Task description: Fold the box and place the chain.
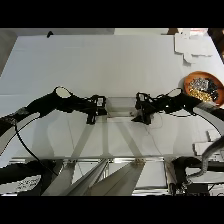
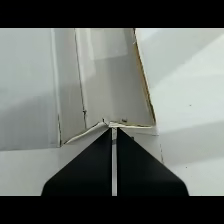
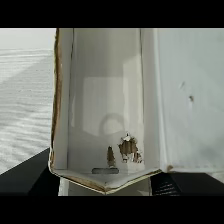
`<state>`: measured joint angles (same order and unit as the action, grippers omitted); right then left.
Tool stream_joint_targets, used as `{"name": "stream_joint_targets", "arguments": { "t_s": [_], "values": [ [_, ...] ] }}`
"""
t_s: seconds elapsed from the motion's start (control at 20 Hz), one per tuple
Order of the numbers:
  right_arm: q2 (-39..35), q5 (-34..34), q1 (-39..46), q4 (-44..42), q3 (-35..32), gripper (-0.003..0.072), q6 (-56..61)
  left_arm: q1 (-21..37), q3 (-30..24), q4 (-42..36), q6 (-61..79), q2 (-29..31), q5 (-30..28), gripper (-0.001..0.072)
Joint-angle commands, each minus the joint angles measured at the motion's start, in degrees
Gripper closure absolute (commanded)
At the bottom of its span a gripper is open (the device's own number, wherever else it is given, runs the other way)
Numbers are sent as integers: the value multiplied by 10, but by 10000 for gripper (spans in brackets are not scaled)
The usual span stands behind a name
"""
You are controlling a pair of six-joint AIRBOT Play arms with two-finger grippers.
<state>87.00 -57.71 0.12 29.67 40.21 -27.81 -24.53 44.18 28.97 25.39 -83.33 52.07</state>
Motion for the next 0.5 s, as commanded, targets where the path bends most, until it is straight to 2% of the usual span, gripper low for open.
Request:
{"name": "stream_joint_targets", "arguments": {
  "t_s": [0.0,0.05,0.1,0.25,0.3,0.35,0.45],
  "values": [
    [0,1,0,-1,0,256,1,-5,0,-3,1,-1,4,624],
    [0,1,0,-1,0,256,1,-6,0,-3,1,-1,4,535],
    [0,1,0,-1,0,256,1,-6,0,-3,1,-1,4,481],
    [0,1,0,-1,0,256,1,-6,0,-3,1,-1,4,470],
    [0,1,0,-1,0,256,1,-6,0,-3,1,-1,4,350],
    [0,1,0,-1,0,256,1,-6,0,-3,0,-1,2,263],
    [0,1,0,-1,0,256,1,-6,0,-3,-1,-1,2,263]
  ]
}}
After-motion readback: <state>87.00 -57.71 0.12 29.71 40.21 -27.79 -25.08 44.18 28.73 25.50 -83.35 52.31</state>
